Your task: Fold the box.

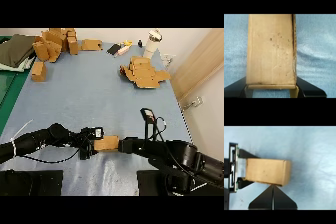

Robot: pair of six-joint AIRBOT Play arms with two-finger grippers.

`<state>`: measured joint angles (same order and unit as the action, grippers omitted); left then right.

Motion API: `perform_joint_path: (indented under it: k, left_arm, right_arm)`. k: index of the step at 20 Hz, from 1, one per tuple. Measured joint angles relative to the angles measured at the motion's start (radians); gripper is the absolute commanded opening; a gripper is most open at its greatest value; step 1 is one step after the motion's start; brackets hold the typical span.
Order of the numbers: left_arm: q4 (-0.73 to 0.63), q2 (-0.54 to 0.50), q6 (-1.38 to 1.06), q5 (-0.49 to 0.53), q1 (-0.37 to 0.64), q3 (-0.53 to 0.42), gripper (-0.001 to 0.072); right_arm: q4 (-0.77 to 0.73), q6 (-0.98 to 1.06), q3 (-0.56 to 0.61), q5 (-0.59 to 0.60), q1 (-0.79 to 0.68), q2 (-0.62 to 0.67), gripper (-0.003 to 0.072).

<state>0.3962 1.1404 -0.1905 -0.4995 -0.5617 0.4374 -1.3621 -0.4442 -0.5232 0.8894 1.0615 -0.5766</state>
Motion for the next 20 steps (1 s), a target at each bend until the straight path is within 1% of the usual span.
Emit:
perform_joint_path:
  k: [7, 11, 13, 15, 17, 20]
  left_arm:
    - [0.002, 0.0, -0.002, -0.005, 0.0, 0.004, 0.0469]
    - [0.005, -0.017, 0.053, 0.002, 0.02, 0.038, 0.0469]
    - [0.019, -0.027, 0.114, 0.026, 0.056, 0.06, 0.0469]
    - [0.042, -0.036, 0.187, 0.071, 0.121, 0.08, 0.0469]
    - [0.059, -0.04, 0.26, 0.117, 0.224, 0.094, 0.0469]
    - [0.075, -0.042, 0.326, 0.159, 0.446, 0.105, 0.0469]
  right_arm:
    - [0.216, 0.128, -0.042, 0.147, -0.001, 0.014, 0.0004]
    - [0.282, 0.165, -0.045, 0.209, -0.022, 0.014, 0.0005]
    - [0.297, 0.173, -0.045, 0.224, -0.04, 0.014, 0.0004]
    - [0.305, 0.176, -0.045, 0.23, -0.051, 0.014, 0.0005]
    - [0.313, 0.179, -0.045, 0.236, -0.059, 0.014, 0.0005]
    - [0.319, 0.182, -0.045, 0.24, -0.062, 0.014, 0.0005]
